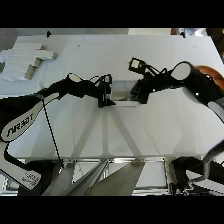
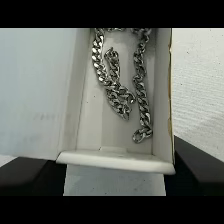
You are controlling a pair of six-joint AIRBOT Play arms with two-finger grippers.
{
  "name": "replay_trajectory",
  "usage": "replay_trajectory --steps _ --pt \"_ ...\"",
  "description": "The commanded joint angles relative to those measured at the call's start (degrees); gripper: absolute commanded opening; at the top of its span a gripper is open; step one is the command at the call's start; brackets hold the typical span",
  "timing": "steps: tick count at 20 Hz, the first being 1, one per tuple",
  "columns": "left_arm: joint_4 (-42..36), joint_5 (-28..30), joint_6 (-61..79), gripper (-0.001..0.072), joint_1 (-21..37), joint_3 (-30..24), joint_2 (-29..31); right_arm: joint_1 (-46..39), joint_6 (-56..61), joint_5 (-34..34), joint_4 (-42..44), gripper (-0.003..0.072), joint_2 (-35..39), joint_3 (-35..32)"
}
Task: Fold the box and place the chain.
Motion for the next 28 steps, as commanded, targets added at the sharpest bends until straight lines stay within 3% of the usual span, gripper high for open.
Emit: replay_trajectory --steps 1,5,14,17,22,27,28 --pt "0.00 0.00 0.00 0.0277 0.02 0.02 0.02 5.55 0.15 -8.98 2.71 0.0014 0.15 0.07" --pt "0.00 0.02 0.00 0.0277 0.02 0.02 0.02 8.90 0.22 -16.06 2.78 0.0013 -2.95 0.07" --pt "0.00 0.02 0.00 0.0277 0.02 0.02 0.02 8.87 4.70 -13.99 2.95 0.0019 -14.32 0.07" --pt "0.00 0.02 0.00 0.0277 0.02 0.02 0.02 8.81 4.70 -13.70 2.84 0.0130 -12.17 0.07" --pt "0.00 0.00 0.00 0.0277 0.02 0.02 0.02 8.83 4.70 -10.40 1.38 0.0130 -5.31 0.07" --pt "0.00 0.00 0.00 0.0277 0.02 0.02 0.02 7.65 4.72 -2.32 -3.85 0.0135 1.16 0.07" --pt "0.00 0.02 0.00 0.0277 0.02 0.02 0.02 6.25 4.70 -0.50 -4.07 0.0200 2.19 0.07"
